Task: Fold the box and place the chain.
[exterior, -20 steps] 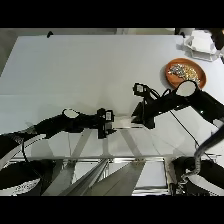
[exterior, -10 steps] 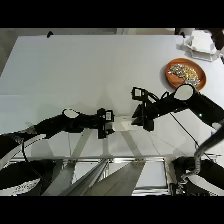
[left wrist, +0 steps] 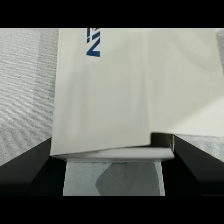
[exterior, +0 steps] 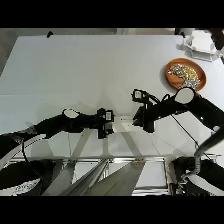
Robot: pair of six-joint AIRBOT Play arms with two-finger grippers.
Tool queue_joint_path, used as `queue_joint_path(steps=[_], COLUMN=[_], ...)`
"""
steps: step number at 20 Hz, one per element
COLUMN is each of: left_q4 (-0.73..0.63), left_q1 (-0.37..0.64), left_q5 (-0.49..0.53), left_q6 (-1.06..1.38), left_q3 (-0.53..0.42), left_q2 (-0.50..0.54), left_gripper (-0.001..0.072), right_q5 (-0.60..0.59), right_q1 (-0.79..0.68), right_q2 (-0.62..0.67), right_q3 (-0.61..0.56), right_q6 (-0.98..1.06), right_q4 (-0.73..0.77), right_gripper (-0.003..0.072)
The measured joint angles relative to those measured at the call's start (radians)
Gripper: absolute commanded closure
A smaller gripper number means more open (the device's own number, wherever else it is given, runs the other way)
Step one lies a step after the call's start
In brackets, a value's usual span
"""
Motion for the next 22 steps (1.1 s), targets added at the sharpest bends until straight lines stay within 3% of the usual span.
queue_joint_path(steps=[10,22], left_q4=[-0.002,0.0], left_q1=[0.0,0.0], left_q5=[0.0,0.0], left_q6=[-0.001,0.0], left_q3=[0.0,0.0], left_q2=[0.0,0.0], left_gripper=[0.0559,0.0559], right_q5=[-0.116,-0.161], right_q1=[0.0,0.0], right_q2=[0.056,0.059], right_q3=[-0.048,-0.071], right_q6=[0.04,0.043], right_q4=[0.027,0.045], right_gripper=[0.0463,0.0464])
